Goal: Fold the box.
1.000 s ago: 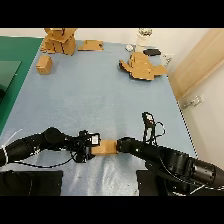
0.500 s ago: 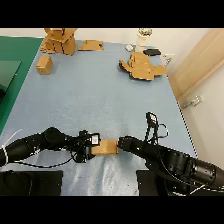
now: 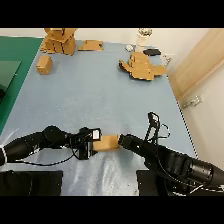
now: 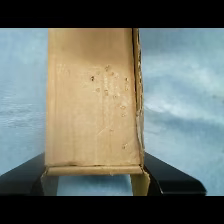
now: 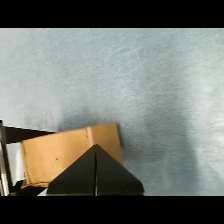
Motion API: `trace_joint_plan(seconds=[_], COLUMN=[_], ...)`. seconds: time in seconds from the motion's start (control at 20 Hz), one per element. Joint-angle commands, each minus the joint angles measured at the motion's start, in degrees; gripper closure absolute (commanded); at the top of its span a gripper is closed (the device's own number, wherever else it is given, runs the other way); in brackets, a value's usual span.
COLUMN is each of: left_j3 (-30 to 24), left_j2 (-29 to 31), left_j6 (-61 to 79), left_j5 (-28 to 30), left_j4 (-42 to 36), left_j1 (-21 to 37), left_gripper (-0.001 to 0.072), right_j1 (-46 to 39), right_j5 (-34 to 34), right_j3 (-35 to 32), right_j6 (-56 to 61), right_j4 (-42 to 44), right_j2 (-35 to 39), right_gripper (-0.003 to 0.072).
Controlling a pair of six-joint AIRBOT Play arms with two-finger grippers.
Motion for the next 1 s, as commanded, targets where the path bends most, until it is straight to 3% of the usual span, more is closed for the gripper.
trace_joint_plan(seconds=[0.0,0.15,0.3,0.65,0.8,0.95], left_j3=[0.44,0.52,0.52,1.16,4.02,9.46], left_j2=[1.01,1.22,1.22,1.09,-0.83,-5.99], left_j6=[-5.99,-10.1,-12.9,-13.38,-13.35,-13.84], left_j5=[8.33,10.8,10.84,12.52,14.1,14.1], left_j4=[0.13,0.11,0.11,0.09,0.09,0.07], left_j1=[0.2,4.37,12.09,36.96,44.81,48.35], left_gripper=[0.0169,0.0168,0.0168,0.0168,0.0169,0.0169], right_j1=[0.0,0.0,0.0,0.0,0.0,0.0], right_j5=[-5.22,-12.28,-14.64,-14.6,-14.62,-14.6], right_j3=[0.04,0.07,0.04,0.04,0.04,0.04], right_j6=[4.92,8.83,8.79,8.79,8.79,8.81], right_j4=[-5.66,-12.55,-13.16,-13.14,-13.29,-13.29], right_j2=[-0.59,1.42,3.72,3.72,3.72,3.63], right_gripper=[0.0686,0.0685,0.0685,0.0686,0.0686,0.0685])
